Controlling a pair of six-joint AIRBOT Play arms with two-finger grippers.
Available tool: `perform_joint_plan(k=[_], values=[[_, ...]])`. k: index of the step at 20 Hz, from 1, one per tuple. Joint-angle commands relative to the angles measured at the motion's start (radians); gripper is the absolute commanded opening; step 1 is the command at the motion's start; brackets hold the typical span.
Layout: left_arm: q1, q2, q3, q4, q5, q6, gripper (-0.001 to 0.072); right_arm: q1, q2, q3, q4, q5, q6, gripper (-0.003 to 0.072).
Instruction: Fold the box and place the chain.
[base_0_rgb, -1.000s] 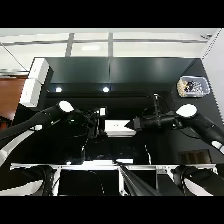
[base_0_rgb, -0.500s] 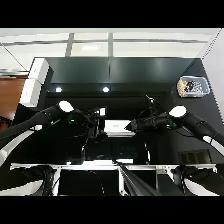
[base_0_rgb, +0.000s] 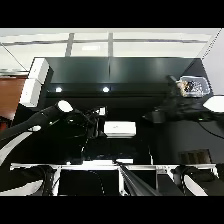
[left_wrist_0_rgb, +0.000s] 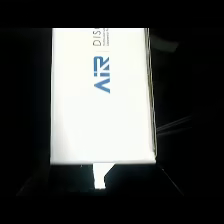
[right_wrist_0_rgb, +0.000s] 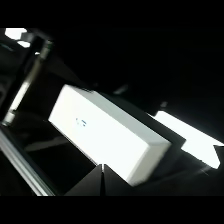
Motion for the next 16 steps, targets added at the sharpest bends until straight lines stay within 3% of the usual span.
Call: perform_joint_plan(k=[1, 4, 6, 9, 16], values=[[0.031, 0.081, 0.001, 0.166, -0.040, -0.130, 0.0720, -0.157, 0.153, 0.013, -0.277, 0.135, 0.117, 0.0014], [0.041, 0.182, 0.002, 0.086, -0.073, -0.180, 0.0719, -0.214, 0.171, 0.010, -0.283, 0.112, 0.146, 0.0013], [0.001, 0.192, 0.021, -0.001, -0.054, -0.241, 0.0710, -0.214, 0.171, -0.003, -0.261, 0.039, 0.146, 0.0014], [-0.060, 0.134, 0.084, 0.002, -0.041, -0.317, 0.0711, -0.214, 0.171, -0.026, -0.219, -0.026, 0.146, 0.0014], [-0.184, -0.084, 0.260, 0.021, -0.021, -0.348, 0.0711, -0.214, 0.171, -0.089, -0.213, -0.041, 0.145, 0.0014]])
